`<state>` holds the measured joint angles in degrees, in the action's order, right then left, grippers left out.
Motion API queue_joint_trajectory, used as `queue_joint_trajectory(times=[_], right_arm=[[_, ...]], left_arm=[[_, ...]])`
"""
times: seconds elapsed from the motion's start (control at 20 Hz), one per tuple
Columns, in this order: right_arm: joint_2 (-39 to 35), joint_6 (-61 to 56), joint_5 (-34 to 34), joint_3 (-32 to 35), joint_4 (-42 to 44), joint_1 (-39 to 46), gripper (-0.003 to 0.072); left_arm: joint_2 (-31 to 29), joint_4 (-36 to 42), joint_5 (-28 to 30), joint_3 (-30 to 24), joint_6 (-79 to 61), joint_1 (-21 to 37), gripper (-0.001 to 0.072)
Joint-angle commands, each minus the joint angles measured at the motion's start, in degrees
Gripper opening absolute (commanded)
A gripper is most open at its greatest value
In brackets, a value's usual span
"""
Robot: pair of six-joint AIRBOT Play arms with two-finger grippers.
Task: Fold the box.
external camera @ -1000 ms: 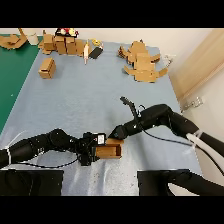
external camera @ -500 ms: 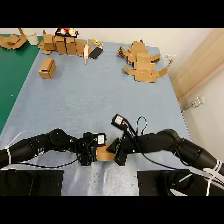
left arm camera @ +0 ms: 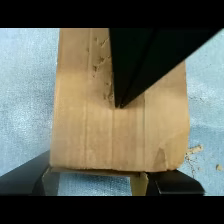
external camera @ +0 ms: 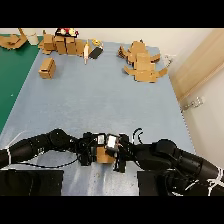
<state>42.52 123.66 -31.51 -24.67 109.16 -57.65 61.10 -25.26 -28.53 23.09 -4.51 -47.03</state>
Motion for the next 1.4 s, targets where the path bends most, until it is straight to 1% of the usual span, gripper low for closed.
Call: queue_joint_trajectory(times=[0.0, 0.1, 0.15, 0.2, 0.25, 0.3, 0.35, 0.55, 0.65, 0.8, 0.85, 0.9, 0.95, 1.0, 1.05, 1.25, 1.35], right_arm=[[-2.10, -0.24, 1.88, 0.46, -4.46, -3.10, 0.0026], [-4.15, -0.24, -0.48, 0.46, -6.43, -3.17, 0.0182], [-4.85, -0.24, -2.01, 0.46, -7.30, -3.17, 0.0182], [-4.98, -0.24, -2.69, 0.46, -7.87, -3.17, 0.0216], [-4.96, -0.20, -3.30, 0.46, -8.11, -3.17, 0.0361], [-4.81, -0.17, -3.93, 0.46, -8.59, -3.17, 0.0427], [-4.39, -0.02, -4.13, 0.46, -9.81, -3.17, 0.0437], [-1.07, -0.02, -3.50, 0.46, -16.59, -3.17, 0.0437], [-0.42, 0.00, -2.69, 0.46, -16.87, -3.17, 0.0437], [-1.55, 0.04, -1.77, 0.35, -16.85, -3.17, 0.0424], [-2.32, 0.04, -1.79, 0.33, -16.85, -3.17, 0.0352], [-3.04, 0.04, -1.84, 0.33, -16.85, -3.17, 0.0336], [-3.67, 0.02, -1.92, 0.33, -16.85, -3.17, 0.0335], [-4.20, 0.02, -1.97, 0.33, -16.85, -3.17, 0.0288], [-4.46, 0.04, -1.95, 0.33, -16.85, -3.17, 0.0269], [-3.98, 0.02, -1.99, 0.35, -16.83, -3.17, 0.0255], [-3.06, 0.02, -2.23, 0.42, -16.11, -3.17, 0.0214]], left_arm=[[-0.02, -0.02, 0.02, 0.04, 0.00, -0.04, 0.0293], [-0.02, -0.02, 0.02, 0.04, -0.02, -0.04, 0.0293], [-0.02, -0.02, 0.02, 0.04, -0.02, -0.04, 0.0293], [-0.02, -0.02, 0.02, 0.04, -0.02, -0.02, 0.0293], [-0.02, -0.02, 0.02, 0.04, -0.02, -0.04, 0.0293], [-0.02, -0.02, -0.02, 0.04, -0.02, -0.04, 0.0293], [-0.02, -0.02, -0.02, 0.04, -0.02, -0.04, 0.0293], [-0.02, -0.02, 0.02, 0.04, -0.02, -0.04, 0.0293], [-0.02, -0.02, 0.02, 0.04, -0.02, -0.04, 0.0293], [-0.02, -0.02, 0.02, 0.04, -0.02, -0.04, 0.0293], [-0.02, -0.02, 0.02, 0.04, -0.02, -0.04, 0.0294], [-0.02, -0.02, 0.02, 0.04, -0.02, -0.04, 0.0293], [-0.02, -0.02, 0.02, 0.04, -0.02, -0.04, 0.0293], [-0.02, -0.02, 0.00, 0.04, -0.02, -0.04, 0.0293], [-0.02, -0.02, 0.02, 0.04, -0.02, -0.04, 0.0293], [-0.02, -0.02, 0.02, 0.04, -0.02, -0.04, 0.0293], [-0.02, -0.02, 0.02, 0.04, 0.00, -0.04, 0.0293]])
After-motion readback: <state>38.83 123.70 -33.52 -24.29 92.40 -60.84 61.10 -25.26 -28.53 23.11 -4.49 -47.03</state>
